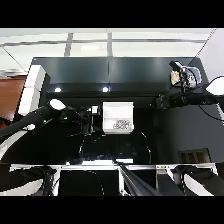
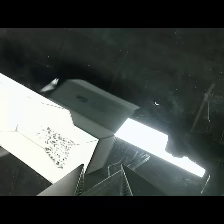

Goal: Fold the box and place the chain.

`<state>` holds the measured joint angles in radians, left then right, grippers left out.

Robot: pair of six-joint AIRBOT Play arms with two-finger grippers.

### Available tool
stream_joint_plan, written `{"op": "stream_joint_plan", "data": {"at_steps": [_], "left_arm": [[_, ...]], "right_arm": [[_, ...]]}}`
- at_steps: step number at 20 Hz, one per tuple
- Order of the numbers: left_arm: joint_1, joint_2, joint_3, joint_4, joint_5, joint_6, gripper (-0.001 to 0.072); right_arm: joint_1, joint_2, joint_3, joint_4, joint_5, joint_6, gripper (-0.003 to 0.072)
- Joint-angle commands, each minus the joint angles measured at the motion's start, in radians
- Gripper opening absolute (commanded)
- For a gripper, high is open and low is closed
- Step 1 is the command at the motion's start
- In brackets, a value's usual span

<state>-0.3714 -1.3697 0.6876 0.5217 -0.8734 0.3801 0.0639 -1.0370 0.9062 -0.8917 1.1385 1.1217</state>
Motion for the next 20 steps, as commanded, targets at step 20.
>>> {"op": "stream_joint_plan", "data": {"at_steps": [20], "left_arm": [[-0.029, -0.011, 0.022, 0.073, -0.044, -0.181, 0.0714]], "right_arm": [[0.001, -0.001, -0.058, 0.000, -0.041, 0.000, 0.0274]]}}
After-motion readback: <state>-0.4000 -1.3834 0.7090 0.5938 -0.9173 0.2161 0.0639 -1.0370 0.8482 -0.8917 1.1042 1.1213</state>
